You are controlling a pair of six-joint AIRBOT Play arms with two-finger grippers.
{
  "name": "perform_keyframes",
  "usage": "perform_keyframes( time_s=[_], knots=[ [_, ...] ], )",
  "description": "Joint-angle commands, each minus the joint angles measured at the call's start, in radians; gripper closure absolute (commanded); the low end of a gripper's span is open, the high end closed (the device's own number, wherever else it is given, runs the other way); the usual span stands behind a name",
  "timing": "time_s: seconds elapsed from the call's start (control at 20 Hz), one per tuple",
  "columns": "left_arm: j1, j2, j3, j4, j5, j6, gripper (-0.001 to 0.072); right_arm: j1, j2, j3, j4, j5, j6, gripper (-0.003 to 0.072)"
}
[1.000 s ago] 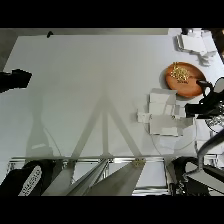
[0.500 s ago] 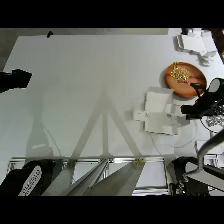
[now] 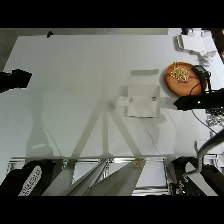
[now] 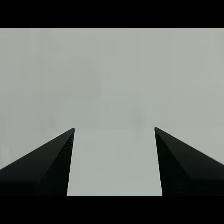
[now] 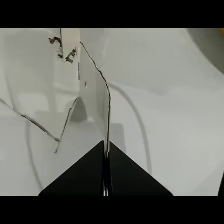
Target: Fold the box and place the chain.
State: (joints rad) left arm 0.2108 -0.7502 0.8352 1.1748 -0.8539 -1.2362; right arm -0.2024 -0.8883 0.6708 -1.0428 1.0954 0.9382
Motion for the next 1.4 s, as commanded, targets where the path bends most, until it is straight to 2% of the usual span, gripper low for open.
perform_keyframes(
  time_s=[0.0,0.15,0.3,0.5,0.65,0.85,1.1,1.35],
  knots=[
    [0.000,0.000,0.001,0.000,0.000,0.000,0.0169,0.012,0.042,-0.145,0.331,-0.125,-0.279,0.0682],
    [0.000,0.000,0.001,0.041,0.001,0.085,0.0169,0.087,0.042,-0.229,0.370,-0.212,-0.342,0.0682],
    [0.000,0.000,0.001,0.072,0.000,0.110,0.0169,0.221,0.041,-0.288,0.402,-0.326,-0.370,0.0682],
    [0.000,0.000,0.001,0.072,0.001,0.110,0.0169,0.382,0.003,-0.296,0.481,-0.519,-0.371,0.0682],
    [0.000,0.000,0.001,0.049,0.001,0.110,0.0169,0.452,-0.062,-0.296,0.497,-0.557,-0.371,0.0682],
    [0.000,0.000,0.001,-0.079,-0.005,0.108,0.0169,0.491,-0.100,-0.296,0.510,-0.609,-0.368,0.0681],
    [0.000,0.000,0.001,-0.220,-0.085,0.084,0.0169,0.491,-0.101,-0.296,0.552,-0.626,-0.368,0.0681],
    [-0.001,-0.018,0.001,-0.220,-0.100,0.180,0.0166,0.491,-0.101,-0.296,0.552,-0.663,-0.367,0.0681]
  ],
)
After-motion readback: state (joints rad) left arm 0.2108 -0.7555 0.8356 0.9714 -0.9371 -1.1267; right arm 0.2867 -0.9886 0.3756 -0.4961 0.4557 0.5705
